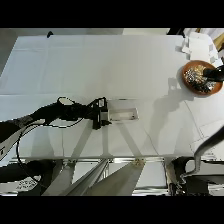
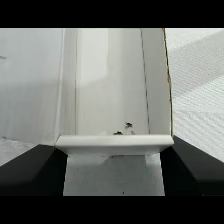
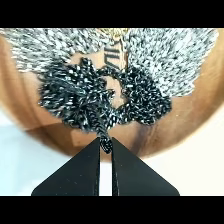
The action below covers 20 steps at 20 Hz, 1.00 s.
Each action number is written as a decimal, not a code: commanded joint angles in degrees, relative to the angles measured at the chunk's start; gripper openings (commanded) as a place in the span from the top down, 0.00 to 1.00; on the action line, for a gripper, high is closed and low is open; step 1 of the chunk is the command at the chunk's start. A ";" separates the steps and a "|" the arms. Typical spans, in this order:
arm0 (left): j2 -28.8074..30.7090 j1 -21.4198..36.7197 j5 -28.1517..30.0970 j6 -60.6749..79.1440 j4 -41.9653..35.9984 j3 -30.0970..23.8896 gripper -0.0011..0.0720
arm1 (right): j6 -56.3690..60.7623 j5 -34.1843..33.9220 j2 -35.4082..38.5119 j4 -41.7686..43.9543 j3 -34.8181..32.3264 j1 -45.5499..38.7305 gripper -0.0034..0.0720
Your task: Fold the box and place the chain.
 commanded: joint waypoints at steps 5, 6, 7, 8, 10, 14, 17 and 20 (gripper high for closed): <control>0.00 0.00 0.00 0.00 0.02 0.02 0.80 | -8.70 11.85 11.43 14.62 -0.02 0.07 0.93; 0.00 0.00 0.00 0.00 0.02 0.02 0.80 | -9.94 14.03 13.35 17.11 -0.02 0.07 0.93; 0.00 0.00 0.00 0.02 0.02 0.02 0.80 | -10.54 15.87 15.32 18.84 -0.02 0.07 0.93; 0.00 0.00 0.00 0.02 0.02 0.02 0.80 | -11.30 17.62 17.59 20.63 -0.02 0.07 0.93; 0.00 0.00 0.00 0.02 0.02 0.02 0.80 | -11.32 19.10 22.47 23.71 -0.02 0.07 0.93; 0.00 0.00 0.00 0.00 0.02 0.02 0.80 | -11.32 20.61 31.23 28.41 -0.02 0.07 0.93; 0.00 0.00 0.00 0.00 0.02 0.02 0.80 | -12.44 23.12 36.06 34.71 -0.07 0.76 0.93; 0.00 0.00 0.00 0.02 0.02 0.02 0.80 | -12.50 24.85 39.36 36.15 -0.22 6.82 0.93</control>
